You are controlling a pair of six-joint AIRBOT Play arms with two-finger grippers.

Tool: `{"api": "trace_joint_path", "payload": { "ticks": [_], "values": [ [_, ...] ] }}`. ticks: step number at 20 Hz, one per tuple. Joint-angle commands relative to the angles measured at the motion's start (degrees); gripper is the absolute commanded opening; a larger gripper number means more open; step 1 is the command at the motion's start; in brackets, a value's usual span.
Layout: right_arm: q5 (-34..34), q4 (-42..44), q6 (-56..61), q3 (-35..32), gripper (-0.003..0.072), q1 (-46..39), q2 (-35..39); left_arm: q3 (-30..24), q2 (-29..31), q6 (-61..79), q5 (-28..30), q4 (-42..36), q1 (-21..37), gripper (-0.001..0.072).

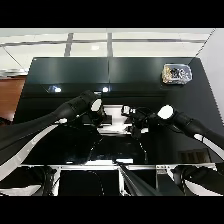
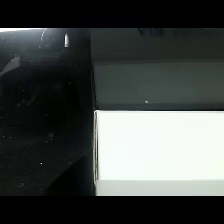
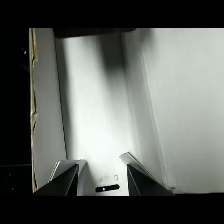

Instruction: Fold the box and place the chain.

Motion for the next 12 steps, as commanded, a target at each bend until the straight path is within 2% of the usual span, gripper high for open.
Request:
{"api": "trace_joint_path", "payload": {
  "ticks": [1,2,3,4,5,6,7,8,9,10,12],
  "values": [
    [0.44,2.71,1.84,-0.02,0.0097,0.11,-0.87,0.04,0.00,0.00,0.28,-0.28,0.04,0.0024],
    [0.76,2.78,2.73,-0.02,0.0232,0.13,-0.87,0.04,0.00,0.00,0.28,-0.28,0.04,0.0024],
    [0.94,2.69,4.13,-0.02,0.0464,0.13,-0.85,0.04,0.00,0.00,0.31,-0.28,0.04,0.0024],
    [2.10,1.99,5.55,0.00,0.0224,-0.15,-0.72,0.04,0.00,0.00,0.31,-0.26,0.04,0.0024],
    [3.02,0.70,9.27,0.04,0.0064,-0.81,-0.35,0.04,0.00,0.00,0.31,-0.26,0.04,0.0024],
    [4.55,-1.40,15.72,0.22,0.0057,-1.95,0.55,0.04,0.00,0.00,0.31,-0.24,0.04,0.0024],
    [9.09,-5.22,25.88,1.20,0.0056,-4.02,2.03,0.04,0.00,0.00,0.31,-0.24,0.04,0.0024],
    [16.70,-9.81,35.89,3.15,0.0057,-7.04,3.67,0.04,-0.04,0.00,0.33,-0.24,0.07,0.0024],
    [23.93,-13.77,42.49,4.94,0.0010,-10.54,5.25,0.04,-0.07,0.00,0.31,-0.24,0.04,0.0024],
    [29.31,-16.74,47.08,5.92,0.0017,-14.58,6.78,0.04,-0.07,0.00,0.31,-0.26,0.04,0.0024],
    [30.62,-19.80,54.55,5.66,0.0017,-25.11,8.79,0.04,-0.07,0.00,0.31,-0.26,0.04,0.0024]
  ]
}}
